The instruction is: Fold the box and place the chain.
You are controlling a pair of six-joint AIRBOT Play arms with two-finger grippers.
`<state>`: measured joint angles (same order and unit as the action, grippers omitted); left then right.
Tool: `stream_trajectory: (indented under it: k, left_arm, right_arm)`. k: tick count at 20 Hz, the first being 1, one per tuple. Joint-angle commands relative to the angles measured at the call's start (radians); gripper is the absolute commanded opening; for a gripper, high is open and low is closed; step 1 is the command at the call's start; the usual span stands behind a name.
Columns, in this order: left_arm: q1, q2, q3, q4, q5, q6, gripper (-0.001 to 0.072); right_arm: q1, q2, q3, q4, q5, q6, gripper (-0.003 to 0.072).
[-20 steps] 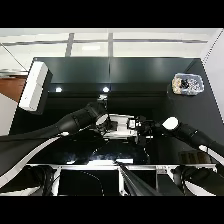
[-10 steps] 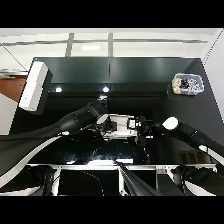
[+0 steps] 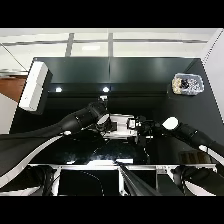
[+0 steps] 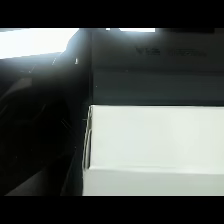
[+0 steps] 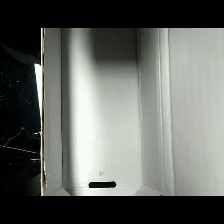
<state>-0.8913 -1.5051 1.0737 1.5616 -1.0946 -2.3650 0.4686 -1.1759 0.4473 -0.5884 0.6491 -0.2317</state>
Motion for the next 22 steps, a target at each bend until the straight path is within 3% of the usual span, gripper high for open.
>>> stream_trajectory:
  k: [1, 4, 5, 6, 7, 10, 12, 20, 22]
  left_arm:
    - [0.001, -0.002, 0.001, 0.002, 0.005, 0.0, 0.0334]
    - [0.001, -0.003, 0.001, 0.002, 0.005, 0.0, 0.0332]
    - [0.001, -0.003, 0.001, 0.001, 0.005, 0.0, 0.0277]
    - [0.001, -0.003, 0.001, 0.001, 0.005, 0.0, 0.0145]
    - [0.001, -0.003, 0.001, 0.001, 0.005, 0.0, 0.0112]
    - [0.001, -0.003, 0.001, 0.0, 0.001, 0.0, 0.0108]
    - [0.001, -0.003, 0.001, 0.0, -0.007, 0.0, 0.003]
    - [0.001, -0.003, 0.001, 0.001, -0.027, 0.0, 0.003]
    - [0.001, -0.002, 0.001, 0.003, -0.036, 0.0, 0.0029]
  right_arm:
    - [0.001, 0.0, -0.001, 0.0, 0.0, 0.0, 0.0473]
    - [0.001, 0.0, -0.001, 0.0, 0.0, 0.0, 0.0473]
    - [0.001, 0.0, -0.001, 0.0, 0.0, 0.0, 0.0473]
    - [0.001, 0.0, -0.001, 0.0, 0.0, 0.0, 0.0473]
    - [0.001, 0.0, -0.001, 0.0, 0.0, 0.0, 0.0473]
    - [0.001, 0.0, -0.001, 0.0, 0.0, 0.0, 0.0473]
    - [0.001, 0.0, -0.001, 0.0, 0.0, 0.0, 0.0473]
    - [0.001, 0.0, -0.001, 0.001, 0.001, 0.001, 0.0482]
    - [0.001, 0.012, -0.001, 0.0, 0.0, 0.021, 0.0715]
